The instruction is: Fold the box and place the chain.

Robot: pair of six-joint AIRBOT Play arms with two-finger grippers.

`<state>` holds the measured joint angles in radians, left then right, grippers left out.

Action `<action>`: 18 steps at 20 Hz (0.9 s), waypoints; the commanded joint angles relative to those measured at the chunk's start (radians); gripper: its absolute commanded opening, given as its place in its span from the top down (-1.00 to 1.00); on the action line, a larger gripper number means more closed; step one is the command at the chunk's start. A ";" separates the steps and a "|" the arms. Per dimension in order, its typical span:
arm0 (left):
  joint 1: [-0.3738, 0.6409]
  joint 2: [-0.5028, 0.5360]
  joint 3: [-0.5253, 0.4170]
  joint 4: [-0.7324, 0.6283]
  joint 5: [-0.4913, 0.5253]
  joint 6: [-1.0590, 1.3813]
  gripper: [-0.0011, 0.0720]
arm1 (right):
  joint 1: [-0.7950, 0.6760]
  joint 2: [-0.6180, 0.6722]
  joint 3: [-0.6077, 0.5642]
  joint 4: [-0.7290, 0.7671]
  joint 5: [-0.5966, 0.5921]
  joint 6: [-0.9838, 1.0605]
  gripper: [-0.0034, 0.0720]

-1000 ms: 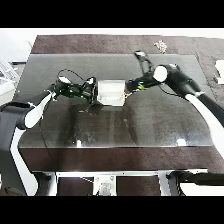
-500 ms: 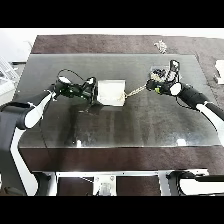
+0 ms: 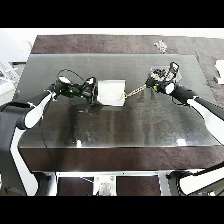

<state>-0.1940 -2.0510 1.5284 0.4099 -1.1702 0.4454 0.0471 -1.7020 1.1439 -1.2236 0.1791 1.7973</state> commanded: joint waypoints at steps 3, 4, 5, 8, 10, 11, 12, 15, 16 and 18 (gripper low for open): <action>0.000 0.000 0.001 0.000 0.000 0.000 -0.36 | 0.012 -0.095 0.099 0.065 -0.015 0.029 -0.14; 0.000 0.000 0.001 0.000 0.000 0.000 -0.36 | 0.014 -0.098 0.103 0.065 -0.016 0.029 0.03; 0.000 0.000 0.001 0.000 0.000 0.000 -0.36 | 0.014 -0.098 0.103 0.071 -0.016 0.029 0.23; 0.000 0.000 0.001 0.000 -0.001 0.000 -0.36 | 0.014 -0.098 0.103 0.072 -0.016 0.028 0.89; 0.000 0.000 0.001 0.000 0.000 0.000 -0.36 | 0.017 -0.092 0.103 0.071 -0.014 0.028 0.90; 0.000 0.000 0.001 0.000 0.000 0.000 -0.36 | 0.022 -0.080 0.103 0.066 -0.017 0.027 0.90; 0.000 0.000 0.001 0.000 -0.001 0.000 -0.36 | 0.027 -0.058 0.103 0.050 -0.018 0.027 0.91; 0.000 0.000 0.001 0.000 0.000 0.000 -0.36 | 0.055 0.058 0.101 0.005 -0.014 0.024 0.91; 0.000 0.000 0.001 0.000 0.000 0.000 -0.36 | 0.072 0.109 0.100 -0.016 -0.004 0.024 0.91; 0.000 0.000 0.001 0.000 0.000 0.000 -0.36 | 0.127 0.225 0.098 -0.090 0.031 0.024 0.91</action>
